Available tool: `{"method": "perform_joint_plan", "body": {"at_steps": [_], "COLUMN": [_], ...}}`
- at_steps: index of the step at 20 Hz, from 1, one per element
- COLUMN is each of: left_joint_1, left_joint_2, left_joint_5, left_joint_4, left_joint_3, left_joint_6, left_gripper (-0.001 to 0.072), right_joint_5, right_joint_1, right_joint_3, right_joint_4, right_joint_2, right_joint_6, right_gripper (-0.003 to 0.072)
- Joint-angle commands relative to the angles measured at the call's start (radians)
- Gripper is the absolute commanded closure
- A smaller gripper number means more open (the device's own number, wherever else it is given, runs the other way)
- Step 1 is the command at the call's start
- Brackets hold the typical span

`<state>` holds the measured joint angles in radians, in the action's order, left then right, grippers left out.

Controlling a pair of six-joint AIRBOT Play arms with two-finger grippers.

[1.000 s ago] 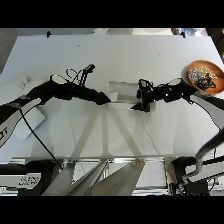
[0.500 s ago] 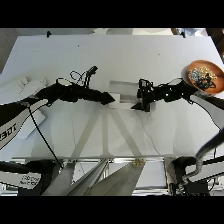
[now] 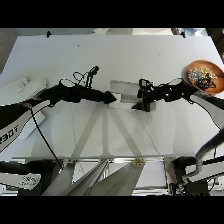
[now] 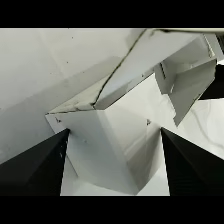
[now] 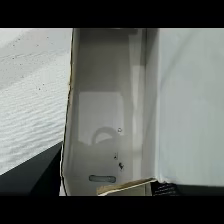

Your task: Fold the box and place the chain.

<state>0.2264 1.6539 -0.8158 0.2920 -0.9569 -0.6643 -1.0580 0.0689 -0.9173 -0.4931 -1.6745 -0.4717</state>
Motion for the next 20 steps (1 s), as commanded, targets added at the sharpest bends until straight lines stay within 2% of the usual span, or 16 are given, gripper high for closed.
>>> {"method": "perform_joint_plan", "body": {"at_steps": [1, 9, 14, 20], "left_joint_1": [0.005, 0.005, 0.003, 0.013], "left_joint_2": [0.000, -0.002, -0.055, -0.119], "left_joint_5": [0.077, 0.088, 0.182, 0.142], "left_joint_4": [0.026, 0.247, 0.255, 0.259], "left_joint_3": [0.001, 0.000, -0.001, -0.001], "left_joint_6": [-0.066, -0.251, -0.328, -0.326], "left_gripper": [0.0076, 0.0078, 0.0079, 0.0074], "right_joint_5": [-0.001, -0.001, -0.001, -0.001], "right_joint_1": [-0.001, -0.001, -0.001, -0.001], "right_joint_3": [-0.001, -0.001, -0.001, -0.001], "right_joint_4": [0.000, 0.000, 0.000, 0.000], "right_joint_2": [0.000, 0.000, 0.000, 0.000], "right_joint_6": [-0.001, -0.001, -0.001, 0.000], "right_gripper": [0.0226, 0.0226, 0.0226, 0.0226]}}
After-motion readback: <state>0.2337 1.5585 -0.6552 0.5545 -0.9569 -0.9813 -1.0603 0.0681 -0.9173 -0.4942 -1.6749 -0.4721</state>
